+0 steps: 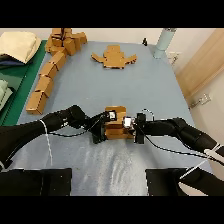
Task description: Fold the box.
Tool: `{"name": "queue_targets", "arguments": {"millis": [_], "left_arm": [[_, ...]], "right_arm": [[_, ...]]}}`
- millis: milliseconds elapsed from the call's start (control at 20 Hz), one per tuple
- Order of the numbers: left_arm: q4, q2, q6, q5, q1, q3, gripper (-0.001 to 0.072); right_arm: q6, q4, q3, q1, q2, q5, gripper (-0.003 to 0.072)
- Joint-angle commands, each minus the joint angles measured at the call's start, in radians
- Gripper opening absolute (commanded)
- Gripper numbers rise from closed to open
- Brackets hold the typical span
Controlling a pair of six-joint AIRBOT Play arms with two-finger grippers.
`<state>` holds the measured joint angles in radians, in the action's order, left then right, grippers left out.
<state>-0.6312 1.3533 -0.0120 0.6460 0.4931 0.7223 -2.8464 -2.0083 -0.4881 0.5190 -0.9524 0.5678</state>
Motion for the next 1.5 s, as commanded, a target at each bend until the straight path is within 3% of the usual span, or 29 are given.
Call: {"name": "queue_targets", "arguments": {"millis": [0, 250, 350, 650, 700, 800, 900, 950, 1100, 1200, 1300, 1450], "left_arm": [[0.0, 0.0, 0.0, 0.0, 0.0, 0.0, 0.052], [0.0, 0.0, 0.0, 0.0, 0.0, 0.0, 0.052], [0.0, 0.0, 0.0, 0.0, 0.0, 0.0, 0.052], [0.0, 0.0, 0.0, 0.0, 0.0, 0.0, 0.052], [0.0, 0.0, 0.0, 0.0, 0.0, 0.0, 0.052], [0.0, 0.0, 0.0, 0.0, 0.0, 0.0, 0.052], [0.0, 0.0, 0.0, 0.0, 0.0, 0.0, 0.052], [0.0, 0.0, 0.0, 0.0, 0.0, 0.0, 0.052], [0.0, 0.0, 0.0, 0.0, 0.0, 0.0, 0.052], [0.0, 0.0, 0.0, 0.0, 0.0, 0.0, 0.052], [0.0, 0.0, 0.0, 0.0, 0.0, 0.0, 0.052], [0.0, 0.0, 0.0, 0.0, 0.0, 0.0, 0.0519]], "right_arm": [[-0.121, -0.118, -0.001, 0.011, -0.018, -0.004, 0.0204], [-0.121, -0.117, -0.001, 0.054, -0.058, -0.044, 0.0233], [-0.121, -0.117, -0.001, 0.054, -0.063, -0.045, 0.0552], [-0.111, -0.114, -0.001, 0.054, -0.062, -0.031, 0.0569], [-0.085, -0.098, -0.001, 0.054, -0.057, -0.019, 0.0522], [0.065, 0.002, -0.001, 0.051, -0.022, 0.014, 0.0307], [0.372, 0.209, -0.001, 0.042, 0.043, 0.06, 0.0066], [0.545, 0.341, -0.001, 0.04, 0.08, 0.093, 0.0006], [1.093, 0.818, -0.002, 0.021, 0.198, 0.25, 0.0007], [1.466, 1.022, 0.0, -0.039, 0.246, 0.349, 0.0007], [1.653, 0.966, 0.003, -0.152, 0.235, 0.397, 0.0005], [1.492, 0.528, 0.008, -0.254, 0.142, 0.359, 0.0005]]}}
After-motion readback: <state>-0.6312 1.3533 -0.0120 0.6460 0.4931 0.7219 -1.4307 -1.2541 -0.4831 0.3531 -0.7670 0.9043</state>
